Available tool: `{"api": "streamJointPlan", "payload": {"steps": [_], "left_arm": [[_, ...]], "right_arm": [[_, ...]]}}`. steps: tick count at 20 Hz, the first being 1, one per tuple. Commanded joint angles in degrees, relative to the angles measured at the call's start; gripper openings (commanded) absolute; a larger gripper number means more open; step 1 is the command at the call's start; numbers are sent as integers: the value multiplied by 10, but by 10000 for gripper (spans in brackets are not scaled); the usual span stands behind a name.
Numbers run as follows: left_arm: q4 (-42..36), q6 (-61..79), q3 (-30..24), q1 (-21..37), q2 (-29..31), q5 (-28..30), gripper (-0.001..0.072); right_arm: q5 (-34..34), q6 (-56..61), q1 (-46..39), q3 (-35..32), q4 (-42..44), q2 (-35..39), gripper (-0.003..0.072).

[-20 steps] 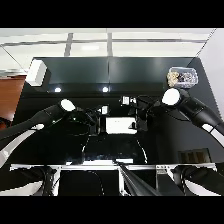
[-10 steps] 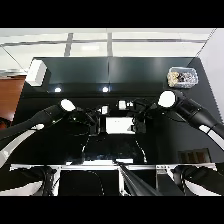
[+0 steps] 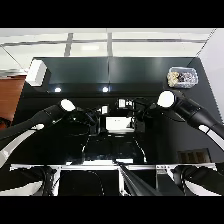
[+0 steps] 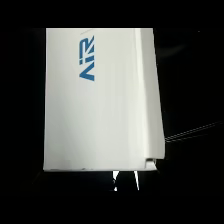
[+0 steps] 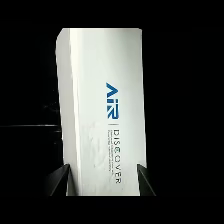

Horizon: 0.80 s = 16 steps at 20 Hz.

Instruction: Fold the box and place the chain.

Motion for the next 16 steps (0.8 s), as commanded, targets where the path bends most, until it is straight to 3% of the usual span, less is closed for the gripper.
{"api": "streamJointPlan", "payload": {"steps": [1,6,8,16], "left_arm": [[0,1,0,0,0,-1,362],[0,1,0,0,0,-1,362],[0,1,0,0,0,-1,362],[0,1,0,0,0,-1,362]], "right_arm": [[-2,28,0,12,-5,1,467],[19,35,0,14,-4,3,464],[24,44,0,14,-4,3,266],[23,45,0,2,-4,2,268]]}}
